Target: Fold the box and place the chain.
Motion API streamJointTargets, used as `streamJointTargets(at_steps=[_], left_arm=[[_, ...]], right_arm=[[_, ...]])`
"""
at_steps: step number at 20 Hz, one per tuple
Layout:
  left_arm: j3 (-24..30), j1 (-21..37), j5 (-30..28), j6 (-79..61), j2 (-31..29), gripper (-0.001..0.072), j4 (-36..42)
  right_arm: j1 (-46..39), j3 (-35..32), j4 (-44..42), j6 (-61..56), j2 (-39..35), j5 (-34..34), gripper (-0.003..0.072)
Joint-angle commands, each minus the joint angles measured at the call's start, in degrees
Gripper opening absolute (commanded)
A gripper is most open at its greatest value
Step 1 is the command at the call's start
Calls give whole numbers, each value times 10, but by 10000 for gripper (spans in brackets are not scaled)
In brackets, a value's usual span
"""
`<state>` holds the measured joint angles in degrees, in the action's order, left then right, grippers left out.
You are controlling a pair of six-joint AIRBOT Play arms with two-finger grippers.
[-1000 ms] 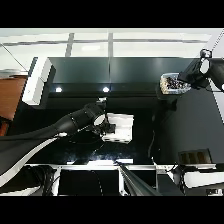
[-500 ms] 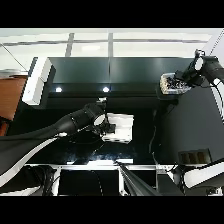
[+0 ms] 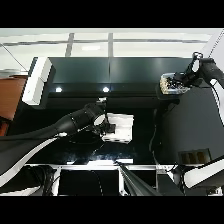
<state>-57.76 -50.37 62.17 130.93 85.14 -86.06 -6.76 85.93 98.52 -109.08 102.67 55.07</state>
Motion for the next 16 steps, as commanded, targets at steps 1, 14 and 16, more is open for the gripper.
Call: streamJointTargets(at_steps=[1, 14, 16], left_arm=[[0, 0, 0, 0, 0, 34, 0], [0, 0, -2, 0, 0, 34, 0], [0, 0, -2, 0, 0, 34, 0]], right_arm=[[0, 2, -26, 17, 3, 19, 60], [-9, 58, -25, 116, -139, 87, 36], [-16, 58, -26, 121, -173, 81, 36]])
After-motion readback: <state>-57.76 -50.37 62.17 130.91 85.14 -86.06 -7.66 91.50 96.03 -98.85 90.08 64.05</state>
